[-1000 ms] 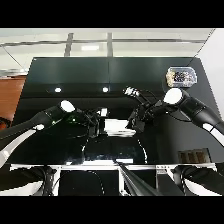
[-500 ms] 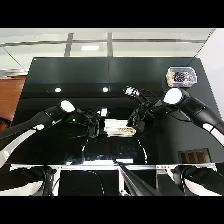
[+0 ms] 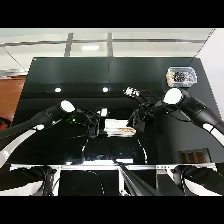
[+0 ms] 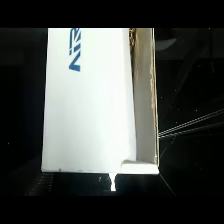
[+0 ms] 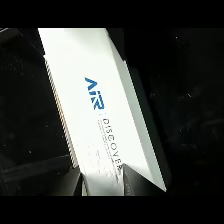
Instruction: Fold the box and place the chain.
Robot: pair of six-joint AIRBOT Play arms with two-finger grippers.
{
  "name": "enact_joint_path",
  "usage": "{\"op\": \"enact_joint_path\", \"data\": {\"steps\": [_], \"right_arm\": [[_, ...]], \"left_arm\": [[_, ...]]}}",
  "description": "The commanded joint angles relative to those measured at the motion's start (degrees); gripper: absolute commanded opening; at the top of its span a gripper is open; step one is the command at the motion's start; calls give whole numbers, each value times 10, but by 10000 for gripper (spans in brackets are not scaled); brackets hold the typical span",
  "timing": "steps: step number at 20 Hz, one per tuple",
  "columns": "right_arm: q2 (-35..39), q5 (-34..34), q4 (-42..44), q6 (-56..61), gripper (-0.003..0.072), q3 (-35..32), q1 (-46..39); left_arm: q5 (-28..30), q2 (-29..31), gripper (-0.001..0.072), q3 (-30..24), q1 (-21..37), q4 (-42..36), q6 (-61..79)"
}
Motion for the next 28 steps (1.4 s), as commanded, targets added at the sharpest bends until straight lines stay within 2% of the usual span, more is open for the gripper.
{"op": "enact_joint_path", "data": {"steps": [1, 3, 4, 5, 12, 16, 19, 20, 25, 28], "right_arm": [[0, 7, -19, 0, 255, 0, 1], [0, 5, -25, 0, 257, 0, 0], [0, 5, -25, 0, 310, 0, 0], [0, 3, -25, 0, 328, 0, 0], [0, -7, -28, 0, 328, 0, 12], [0, -23, -78, 0, 328, 0, 39], [0, -16, -77, 3, 340, 0, 39], [0, -17, -73, 5, 466, 0, 39], [0, -30, -71, 7, 461, 0, 40], [22, -24, -43, 82, 461, 6, 24]], "left_arm": [[-2, 0, 403, 1, 0, 1, 0], [-2, 0, 403, 1, 0, 1, 0], [-2, 0, 403, 1, 0, 1, 0], [-2, 0, 403, 1, 0, 1, 0], [-2, 0, 404, 1, 0, 1, 0], [-3, 0, 404, 1, 0, 0, 0], [-3, 0, 404, 1, 0, 0, 0], [-3, 0, 403, 1, 0, 0, 0], [-3, 0, 404, 1, 0, 0, 0], [-2, 0, 404, 1, 0, 0, 0]]}}
